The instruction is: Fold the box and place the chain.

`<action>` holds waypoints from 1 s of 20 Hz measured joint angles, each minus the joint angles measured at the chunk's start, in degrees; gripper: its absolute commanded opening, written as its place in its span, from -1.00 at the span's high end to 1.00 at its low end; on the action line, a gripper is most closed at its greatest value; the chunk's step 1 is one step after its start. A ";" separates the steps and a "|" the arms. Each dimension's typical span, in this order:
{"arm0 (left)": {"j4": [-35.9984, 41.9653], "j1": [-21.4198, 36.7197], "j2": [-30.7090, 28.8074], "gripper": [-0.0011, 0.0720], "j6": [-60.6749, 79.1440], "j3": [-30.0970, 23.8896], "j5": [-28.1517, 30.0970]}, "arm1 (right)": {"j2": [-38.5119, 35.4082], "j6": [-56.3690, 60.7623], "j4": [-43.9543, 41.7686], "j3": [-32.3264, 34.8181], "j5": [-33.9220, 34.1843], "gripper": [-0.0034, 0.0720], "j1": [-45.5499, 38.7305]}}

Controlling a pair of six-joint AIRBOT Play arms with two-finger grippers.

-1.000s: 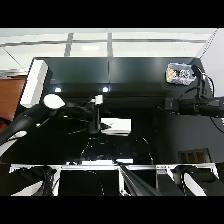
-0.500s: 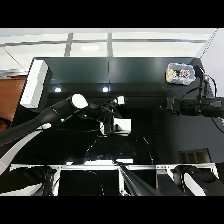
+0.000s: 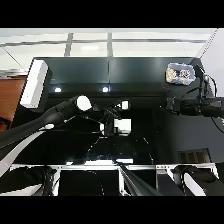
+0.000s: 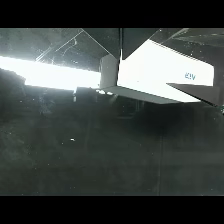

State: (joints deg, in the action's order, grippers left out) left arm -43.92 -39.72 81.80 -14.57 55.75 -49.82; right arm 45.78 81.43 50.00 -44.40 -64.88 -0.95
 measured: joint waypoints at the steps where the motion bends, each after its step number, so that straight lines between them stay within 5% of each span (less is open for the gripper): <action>1: -0.37 0.00 -0.04 -0.97 -0.26 0.55 -0.26 | 0.00 0.00 0.00 0.00 0.00 0.87 0.00; 20: -8.09 0.55 2.38 -0.97 -10.10 4.83 -6.36 | 0.00 -0.02 1.05 0.00 -0.42 0.87 0.00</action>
State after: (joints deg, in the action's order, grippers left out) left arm -52.01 -39.18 84.18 -24.67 60.58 -56.18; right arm 45.78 81.41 51.05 -44.40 -65.30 -0.95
